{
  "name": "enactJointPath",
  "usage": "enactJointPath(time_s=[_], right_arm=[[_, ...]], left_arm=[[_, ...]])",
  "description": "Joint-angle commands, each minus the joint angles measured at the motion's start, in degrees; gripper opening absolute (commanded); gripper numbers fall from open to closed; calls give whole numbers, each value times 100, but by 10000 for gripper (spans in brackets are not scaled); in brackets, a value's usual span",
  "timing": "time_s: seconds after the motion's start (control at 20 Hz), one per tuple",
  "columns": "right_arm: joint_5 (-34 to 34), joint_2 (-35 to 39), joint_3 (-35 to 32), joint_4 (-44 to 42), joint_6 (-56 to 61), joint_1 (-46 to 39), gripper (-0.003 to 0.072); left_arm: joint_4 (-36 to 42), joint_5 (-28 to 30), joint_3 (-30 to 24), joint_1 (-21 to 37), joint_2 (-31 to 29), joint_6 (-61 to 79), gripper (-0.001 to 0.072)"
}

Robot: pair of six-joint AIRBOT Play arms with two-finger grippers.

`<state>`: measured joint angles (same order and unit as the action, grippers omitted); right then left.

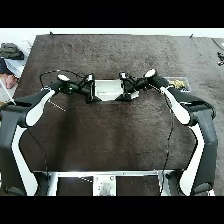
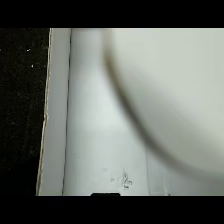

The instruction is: Fold the box and place the chain.

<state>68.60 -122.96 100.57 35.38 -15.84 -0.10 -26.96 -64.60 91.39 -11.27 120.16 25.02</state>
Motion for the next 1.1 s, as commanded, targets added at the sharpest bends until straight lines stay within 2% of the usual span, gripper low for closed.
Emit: enactJointPath(time_s=[0.0,0.85,0.9,1.05], right_arm=[[0,-4,0,0,2,0,321],[-4,0,2,-4,22,0,333],[-35,15,2,-17,20,-2,583],[90,85,9,48,2,-15,599]], left_arm=[[42,9,-2,2,2,7,410],[42,-35,-2,2,2,4,410],[39,-42,-2,2,2,4,409],[39,-57,-2,2,2,4,410]])
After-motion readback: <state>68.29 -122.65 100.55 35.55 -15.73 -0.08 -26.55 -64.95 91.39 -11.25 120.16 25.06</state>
